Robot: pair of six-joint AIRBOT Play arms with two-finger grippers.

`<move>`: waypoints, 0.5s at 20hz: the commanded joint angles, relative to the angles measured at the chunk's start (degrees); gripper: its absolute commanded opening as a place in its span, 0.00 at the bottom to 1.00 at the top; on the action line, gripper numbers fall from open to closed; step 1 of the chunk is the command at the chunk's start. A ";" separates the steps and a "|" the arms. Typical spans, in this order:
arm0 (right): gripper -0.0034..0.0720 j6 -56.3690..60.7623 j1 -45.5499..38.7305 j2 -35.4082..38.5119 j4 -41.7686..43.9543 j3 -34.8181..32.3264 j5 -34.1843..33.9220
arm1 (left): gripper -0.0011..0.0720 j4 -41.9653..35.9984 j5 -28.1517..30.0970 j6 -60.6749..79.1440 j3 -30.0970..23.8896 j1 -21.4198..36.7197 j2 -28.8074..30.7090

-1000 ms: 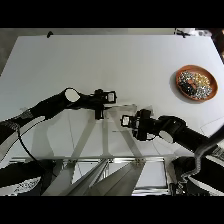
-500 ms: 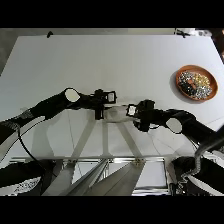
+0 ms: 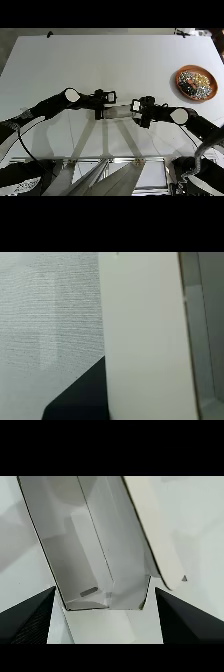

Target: Fold the box and place the chain.

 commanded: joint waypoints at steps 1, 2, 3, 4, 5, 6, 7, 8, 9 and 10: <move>0.97 -8.17 -0.72 -1.70 5.07 0.11 0.72 | 0.03 0.02 0.00 0.02 0.02 -0.04 0.04; 0.97 -8.74 -1.51 -2.38 5.57 0.11 0.55 | 0.03 0.02 0.00 0.02 0.02 -0.04 0.04; 0.97 -9.11 -2.64 -2.93 6.38 0.13 0.74 | 0.03 0.02 0.00 0.02 0.02 -0.04 0.04; 0.97 -9.11 -3.89 -3.21 6.80 0.11 1.18 | 0.03 0.02 0.00 0.02 0.02 -0.04 0.04; 0.97 -9.11 -4.87 -3.34 7.19 0.11 1.79 | 0.03 0.02 0.00 0.02 0.02 -0.04 0.04; 0.97 -9.86 -5.70 -3.48 8.31 0.11 2.91 | 0.03 0.02 0.00 0.02 0.02 -0.04 0.04; 0.97 -12.04 -6.14 -3.80 9.70 0.11 4.28 | 0.03 0.02 0.00 0.02 0.02 -0.04 0.04; 0.97 -14.56 -6.45 -4.48 11.28 0.11 5.07 | 0.03 0.02 0.00 0.02 0.02 -0.04 0.04; 0.97 -16.48 -6.82 -5.16 12.68 0.11 5.07 | 0.03 0.02 -0.02 0.02 0.02 -0.04 0.04; 0.97 -18.25 -7.30 -5.68 14.27 0.13 4.98 | 0.03 0.02 0.00 0.02 0.02 -0.04 0.04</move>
